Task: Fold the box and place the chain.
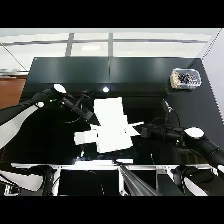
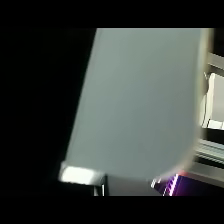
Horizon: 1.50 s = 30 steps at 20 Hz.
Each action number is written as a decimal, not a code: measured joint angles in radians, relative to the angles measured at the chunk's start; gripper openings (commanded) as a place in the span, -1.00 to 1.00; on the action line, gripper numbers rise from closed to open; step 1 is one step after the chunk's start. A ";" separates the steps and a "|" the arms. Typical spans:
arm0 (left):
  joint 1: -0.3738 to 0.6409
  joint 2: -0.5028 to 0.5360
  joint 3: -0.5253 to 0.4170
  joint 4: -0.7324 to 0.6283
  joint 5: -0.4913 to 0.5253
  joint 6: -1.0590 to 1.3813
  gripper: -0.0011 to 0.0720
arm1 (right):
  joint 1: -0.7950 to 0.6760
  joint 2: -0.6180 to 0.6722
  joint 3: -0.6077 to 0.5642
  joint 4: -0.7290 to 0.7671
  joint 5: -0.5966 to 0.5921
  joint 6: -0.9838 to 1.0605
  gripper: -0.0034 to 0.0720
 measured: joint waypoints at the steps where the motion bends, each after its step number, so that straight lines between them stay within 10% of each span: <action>1: 0.000 0.000 0.001 0.004 0.008 0.005 -0.89 | 0.000 0.000 0.000 -0.004 0.005 0.000 0.61; 7: -0.007 0.045 -0.034 0.010 0.040 0.053 -0.90 | -0.063 0.000 0.070 -0.134 0.071 0.000 0.76; 15: -0.043 0.360 -0.247 -0.091 0.290 0.532 -0.89 | -0.126 0.000 0.354 -0.634 0.232 -0.004 0.76; 21: -0.152 0.376 -0.274 -0.114 0.441 0.796 -0.89 | -0.100 0.000 0.392 -0.731 0.214 -0.032 0.41; 23: -0.188 0.354 -0.276 -0.106 0.508 0.835 -0.89 | -0.074 0.000 0.391 -0.778 0.212 -0.045 0.99; 30: -0.233 0.290 -0.277 -0.070 0.596 0.920 -0.89 | 0.027 0.000 0.346 -0.855 0.200 -0.154 0.99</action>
